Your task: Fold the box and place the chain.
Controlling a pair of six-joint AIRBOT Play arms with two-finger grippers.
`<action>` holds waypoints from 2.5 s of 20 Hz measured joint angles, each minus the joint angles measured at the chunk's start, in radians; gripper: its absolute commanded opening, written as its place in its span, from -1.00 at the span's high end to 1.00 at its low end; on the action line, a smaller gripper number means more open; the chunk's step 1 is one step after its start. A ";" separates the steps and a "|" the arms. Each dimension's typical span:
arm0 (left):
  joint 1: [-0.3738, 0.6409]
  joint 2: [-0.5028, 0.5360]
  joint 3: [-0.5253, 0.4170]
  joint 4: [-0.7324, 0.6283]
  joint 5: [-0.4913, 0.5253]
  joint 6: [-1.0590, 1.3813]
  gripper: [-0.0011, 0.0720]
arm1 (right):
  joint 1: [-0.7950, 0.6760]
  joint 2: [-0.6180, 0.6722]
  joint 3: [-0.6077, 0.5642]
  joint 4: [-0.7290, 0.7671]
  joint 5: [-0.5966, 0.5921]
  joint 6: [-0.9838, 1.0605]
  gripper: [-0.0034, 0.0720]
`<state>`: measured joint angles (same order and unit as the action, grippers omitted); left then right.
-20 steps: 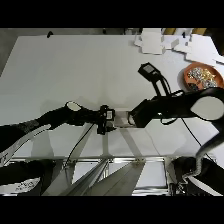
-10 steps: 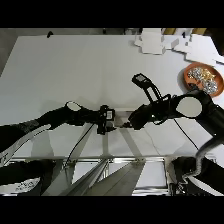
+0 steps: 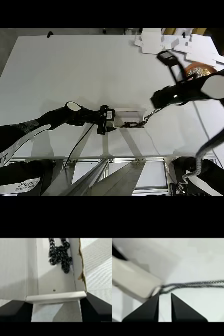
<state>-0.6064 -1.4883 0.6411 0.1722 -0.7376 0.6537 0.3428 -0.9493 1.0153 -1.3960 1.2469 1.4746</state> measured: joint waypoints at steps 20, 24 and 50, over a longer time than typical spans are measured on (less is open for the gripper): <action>0.000 0.000 0.000 0.000 0.000 0.000 0.39 | -0.259 -0.343 -0.216 -0.040 -0.363 0.013 0.21; 0.000 0.000 0.000 0.000 0.000 0.000 0.39 | -0.259 -0.356 -0.216 -0.041 -0.386 0.014 0.22; 0.000 0.000 0.000 0.000 0.000 0.000 0.39 | -0.259 -0.356 -0.218 -0.048 -0.342 0.021 0.86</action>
<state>-0.6064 -1.4883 0.6411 0.1722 -0.7372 0.6537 0.0837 -1.3056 0.7971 -1.4437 0.9051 1.4960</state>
